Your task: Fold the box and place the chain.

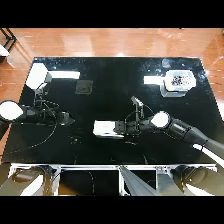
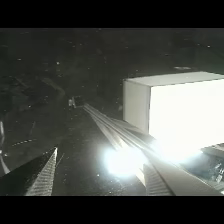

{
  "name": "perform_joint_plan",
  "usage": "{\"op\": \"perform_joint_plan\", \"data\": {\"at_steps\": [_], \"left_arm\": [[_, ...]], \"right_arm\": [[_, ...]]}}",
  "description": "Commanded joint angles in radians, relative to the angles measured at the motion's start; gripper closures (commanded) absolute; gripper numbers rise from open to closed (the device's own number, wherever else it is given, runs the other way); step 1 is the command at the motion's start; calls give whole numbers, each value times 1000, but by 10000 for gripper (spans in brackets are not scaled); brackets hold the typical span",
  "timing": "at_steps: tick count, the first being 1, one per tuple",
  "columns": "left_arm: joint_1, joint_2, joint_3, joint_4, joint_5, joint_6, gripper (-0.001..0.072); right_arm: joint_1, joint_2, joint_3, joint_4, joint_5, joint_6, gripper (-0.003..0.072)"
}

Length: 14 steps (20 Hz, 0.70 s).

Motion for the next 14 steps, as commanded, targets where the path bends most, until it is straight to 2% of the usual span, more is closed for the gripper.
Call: {"op": "perform_joint_plan", "data": {"at_steps": [1, 5, 8, 12, 14], "left_arm": [[-1, -14, 0, -23, 0, 20, 76], [-1, -19, 0, -26, 1, 31, 76], [-1, -19, 1, -31, 5, 62, 77], [-1, -39, 8, -68, 76, 56, 76], [-12, -84, 45, -71, 55, 88, 77]], "right_arm": [[1, -3, -1, -27, -5, 3, 665], [1, -2, 0, -23, -14, 2, 665], [-1, 25, 8, 37, 5, -53, 665], [-74, 152, 16, 52, 21, -80, 665], [-156, 227, 16, 48, 72, -80, 665]]}}
